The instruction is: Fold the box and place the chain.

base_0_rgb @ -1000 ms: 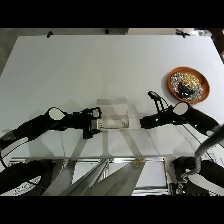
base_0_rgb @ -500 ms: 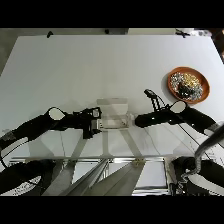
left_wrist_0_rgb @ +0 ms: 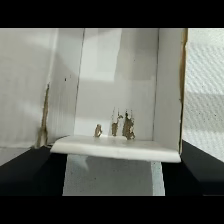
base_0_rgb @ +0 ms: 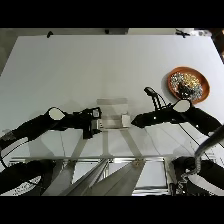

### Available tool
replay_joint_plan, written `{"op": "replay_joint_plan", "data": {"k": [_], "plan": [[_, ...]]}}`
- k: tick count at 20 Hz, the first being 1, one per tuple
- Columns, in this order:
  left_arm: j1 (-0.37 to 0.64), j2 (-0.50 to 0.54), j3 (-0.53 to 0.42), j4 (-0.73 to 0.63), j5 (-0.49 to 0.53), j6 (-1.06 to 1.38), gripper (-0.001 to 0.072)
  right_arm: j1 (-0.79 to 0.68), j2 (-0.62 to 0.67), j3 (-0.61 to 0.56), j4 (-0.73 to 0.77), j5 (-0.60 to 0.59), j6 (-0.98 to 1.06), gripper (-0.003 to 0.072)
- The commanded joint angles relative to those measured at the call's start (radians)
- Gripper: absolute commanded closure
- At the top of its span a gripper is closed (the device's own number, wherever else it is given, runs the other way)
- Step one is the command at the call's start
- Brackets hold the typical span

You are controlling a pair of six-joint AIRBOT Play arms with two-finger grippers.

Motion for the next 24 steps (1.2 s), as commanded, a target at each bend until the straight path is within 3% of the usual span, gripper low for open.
{"op": "replay_joint_plan", "data": {"k": [1,3,5,13,15,21,24], "plan": [[0.000,0.001,0.000,0.000,0.000,0.000,0.0440,0.001,0.005,0.007,0.002,0.037,0.008,0.0438],[0.000,0.001,0.000,0.000,0.000,0.000,0.0440,0.001,0.005,0.018,0.001,0.068,0.011,0.0432],[0.000,0.001,0.000,0.000,0.000,0.000,0.0440,0.001,0.005,0.019,0.002,0.080,0.026,0.0372],[0.000,0.001,0.000,0.000,0.000,0.000,0.0440,0.001,0.005,0.019,0.000,0.085,0.026,0.0371],[0.000,0.001,0.000,0.000,0.000,0.000,0.0440,0.006,0.005,0.019,-0.002,0.055,0.026,0.0301],[0.000,0.001,0.000,0.000,0.000,0.000,0.0440,0.093,0.005,0.020,-0.013,-0.074,0.061,0.0300],[0.000,0.001,0.000,0.000,0.000,0.000,0.0440,0.133,0.005,0.053,-0.120,-0.093,0.176,0.0300]]}}
